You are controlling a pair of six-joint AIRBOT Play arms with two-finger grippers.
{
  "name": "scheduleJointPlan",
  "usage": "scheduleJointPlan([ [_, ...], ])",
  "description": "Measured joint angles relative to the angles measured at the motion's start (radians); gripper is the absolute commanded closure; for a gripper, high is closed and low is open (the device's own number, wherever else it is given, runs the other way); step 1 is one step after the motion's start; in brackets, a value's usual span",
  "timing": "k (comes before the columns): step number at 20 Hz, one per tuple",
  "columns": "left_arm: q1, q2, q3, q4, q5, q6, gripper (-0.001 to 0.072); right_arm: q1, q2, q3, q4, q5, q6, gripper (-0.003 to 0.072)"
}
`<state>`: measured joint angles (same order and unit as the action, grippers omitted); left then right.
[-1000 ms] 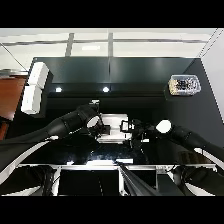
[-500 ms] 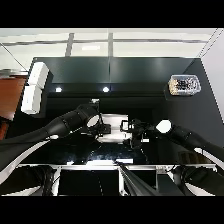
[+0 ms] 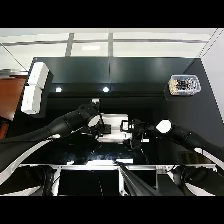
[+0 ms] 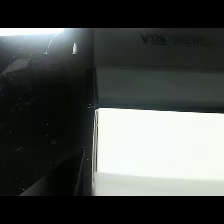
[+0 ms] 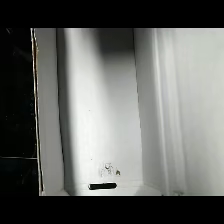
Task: Fold the box and place the chain.
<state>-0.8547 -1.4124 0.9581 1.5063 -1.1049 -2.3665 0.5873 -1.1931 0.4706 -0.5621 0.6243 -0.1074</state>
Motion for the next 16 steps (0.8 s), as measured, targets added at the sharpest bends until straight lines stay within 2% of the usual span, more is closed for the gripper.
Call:
scheduleJointPlan([
  [8, 0.000, -0.002, 0.000, 0.000, 0.001, 0.000, 0.0491, 0.000, 0.000, 0.000, 0.000, 0.000, 0.002, 0.0217],
  [9, 0.000, -0.002, 0.000, 0.000, 0.001, 0.000, 0.0511, 0.000, 0.000, 0.000, 0.000, 0.000, 0.002, 0.0217],
  [10, 0.000, -0.002, 0.000, 0.000, 0.000, 0.000, 0.0644, 0.000, 0.000, 0.000, 0.000, 0.000, 0.002, 0.0217],
  [11, 0.000, -0.002, 0.000, -0.001, -0.002, 0.001, 0.0679, 0.000, 0.000, 0.000, 0.000, -0.001, 0.002, 0.0217],
  [16, 0.000, -0.008, 0.001, -0.016, -0.003, 0.003, 0.0680, 0.000, 0.000, 0.000, 0.000, -0.002, 0.003, 0.0217],
])
